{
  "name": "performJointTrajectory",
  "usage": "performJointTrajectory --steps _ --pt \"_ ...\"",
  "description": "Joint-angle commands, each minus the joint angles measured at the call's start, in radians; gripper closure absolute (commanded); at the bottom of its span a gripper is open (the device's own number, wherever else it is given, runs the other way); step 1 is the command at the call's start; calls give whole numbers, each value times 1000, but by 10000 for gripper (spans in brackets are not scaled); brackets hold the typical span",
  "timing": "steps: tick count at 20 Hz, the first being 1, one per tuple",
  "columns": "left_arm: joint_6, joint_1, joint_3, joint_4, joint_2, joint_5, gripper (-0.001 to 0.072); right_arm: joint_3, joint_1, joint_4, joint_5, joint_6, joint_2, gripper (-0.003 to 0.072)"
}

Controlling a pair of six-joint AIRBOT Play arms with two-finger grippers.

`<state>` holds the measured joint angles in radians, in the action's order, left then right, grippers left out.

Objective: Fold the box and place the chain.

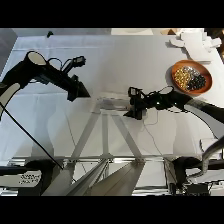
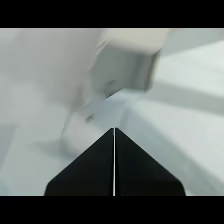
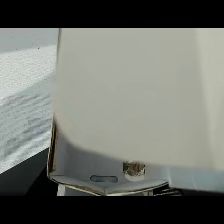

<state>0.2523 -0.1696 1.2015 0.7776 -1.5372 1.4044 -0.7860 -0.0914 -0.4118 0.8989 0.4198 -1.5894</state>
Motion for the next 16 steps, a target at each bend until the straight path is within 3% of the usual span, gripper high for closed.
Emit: performJointTrajectory --steps 1,4,7,10,12,16 --pt "8 -87 -27 -48 5 -77 700 -1 -1 0 0 0 0 222" --pt "9 -131 -51 -89 2 -234 701 -1 -1 0 0 0 0 222" --pt "10 -121 -51 -225 -15 -384 700 -1 -1 0 0 0 0 222" --pt "40 -117 -51 -247 -54 -526 700 -1 -1 0 0 0 0 222" --pt "48 -117 -51 -246 -90 -552 700 -1 -1 0 0 0 0 222" --pt "70 -117 -51 -246 -163 -510 700 -1 -1 0 0 0 0 222"
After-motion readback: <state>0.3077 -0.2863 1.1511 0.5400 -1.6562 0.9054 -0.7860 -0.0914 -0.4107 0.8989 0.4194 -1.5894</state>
